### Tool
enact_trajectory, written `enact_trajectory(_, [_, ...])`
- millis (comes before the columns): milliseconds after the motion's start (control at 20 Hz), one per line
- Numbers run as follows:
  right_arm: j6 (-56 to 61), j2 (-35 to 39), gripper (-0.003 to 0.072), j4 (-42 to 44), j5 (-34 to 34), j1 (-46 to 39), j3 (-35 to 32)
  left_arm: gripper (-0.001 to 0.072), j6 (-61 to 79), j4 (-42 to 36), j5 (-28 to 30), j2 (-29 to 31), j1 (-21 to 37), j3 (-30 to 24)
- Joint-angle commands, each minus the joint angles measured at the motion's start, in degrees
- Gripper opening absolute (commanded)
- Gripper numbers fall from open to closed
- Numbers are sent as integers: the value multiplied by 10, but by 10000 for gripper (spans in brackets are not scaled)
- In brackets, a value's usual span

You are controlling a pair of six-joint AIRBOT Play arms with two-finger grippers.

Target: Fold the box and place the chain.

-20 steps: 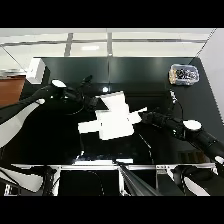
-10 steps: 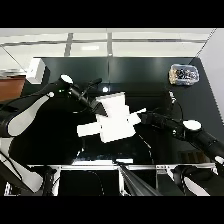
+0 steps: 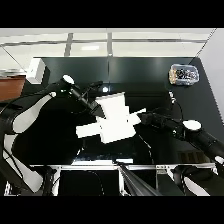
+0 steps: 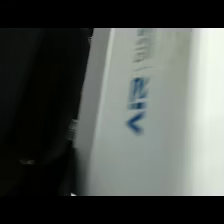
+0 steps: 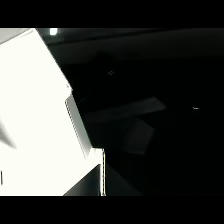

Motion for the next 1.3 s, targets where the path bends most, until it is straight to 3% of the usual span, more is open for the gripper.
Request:
enact_trajectory(0, [0,0,17,0,4,0,0,218,0,6,-10,-2,0,5])
enact_trajectory(200, [0,0,17,0,8,0,0,216,0,16,-13,-2,0,7])
enact_trajectory(350, [0,0,18,0,8,0,0,35,1,16,-13,-2,0,7])
enact_trajectory(400, [0,0,59,0,8,0,0,26,1,16,-13,-2,0,7])
enact_trajectory(500, [0,1,564,-4,5,-2,0,25,2,16,-12,-2,0,7])
enact_trajectory(550, [0,1,592,-28,9,-8,4,24,2,16,-13,-1,1,7])
enact_trajectory(650, [3,2,592,-139,63,-38,32,23,0,21,-17,5,1,7])
enact_trajectory(800, [93,2,591,-365,226,-104,122,21,8,45,-18,52,-5,-3])
enact_trajectory(950, [168,2,591,-548,365,-142,190,22,97,37,87,169,-23,-87])
enact_trajectory(1100, [168,2,591,-642,355,-147,196,23,215,42,243,257,-49,-187])
enact_trajectory(1250, [168,2,591,-648,309,-147,196,23,338,60,276,257,-71,-206])
